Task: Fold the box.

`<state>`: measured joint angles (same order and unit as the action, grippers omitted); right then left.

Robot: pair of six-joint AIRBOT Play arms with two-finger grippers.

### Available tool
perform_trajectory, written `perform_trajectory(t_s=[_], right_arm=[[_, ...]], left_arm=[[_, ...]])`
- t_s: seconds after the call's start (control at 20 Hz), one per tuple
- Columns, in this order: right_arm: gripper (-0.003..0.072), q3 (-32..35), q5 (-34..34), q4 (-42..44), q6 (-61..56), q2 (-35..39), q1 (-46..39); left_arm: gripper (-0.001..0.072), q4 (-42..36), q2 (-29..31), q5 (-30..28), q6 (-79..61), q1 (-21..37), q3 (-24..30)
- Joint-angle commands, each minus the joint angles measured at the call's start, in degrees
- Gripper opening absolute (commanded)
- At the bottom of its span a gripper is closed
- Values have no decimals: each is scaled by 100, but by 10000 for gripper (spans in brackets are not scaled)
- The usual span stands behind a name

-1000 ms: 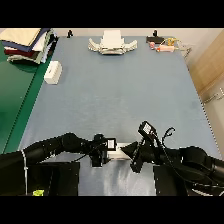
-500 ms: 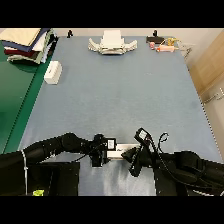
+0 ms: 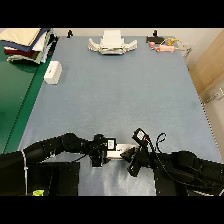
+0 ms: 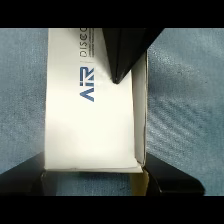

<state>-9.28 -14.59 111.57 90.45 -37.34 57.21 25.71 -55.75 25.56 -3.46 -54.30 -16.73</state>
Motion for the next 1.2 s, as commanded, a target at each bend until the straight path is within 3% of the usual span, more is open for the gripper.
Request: perform_trajectory(t_s=[0.0,0.35,0.65,0.9,1.15], right_arm=[[5,-7,-131,-11,-4,-7,7],[4,-234,-136,-26,-2,-7,0],[4,-833,-306,-826,-2,-9,-7],[4,-1290,-1451,-2050,-22,-9,-66],[4,-1779,-3128,-4658,-1932,-13,-511]], left_arm=[[462,0,2,-4,2,0,2],[462,-2,2,-2,2,0,2],[462,-2,2,-4,2,0,2],[462,0,2,-2,2,0,2],[462,-2,2,-2,2,0,2]])
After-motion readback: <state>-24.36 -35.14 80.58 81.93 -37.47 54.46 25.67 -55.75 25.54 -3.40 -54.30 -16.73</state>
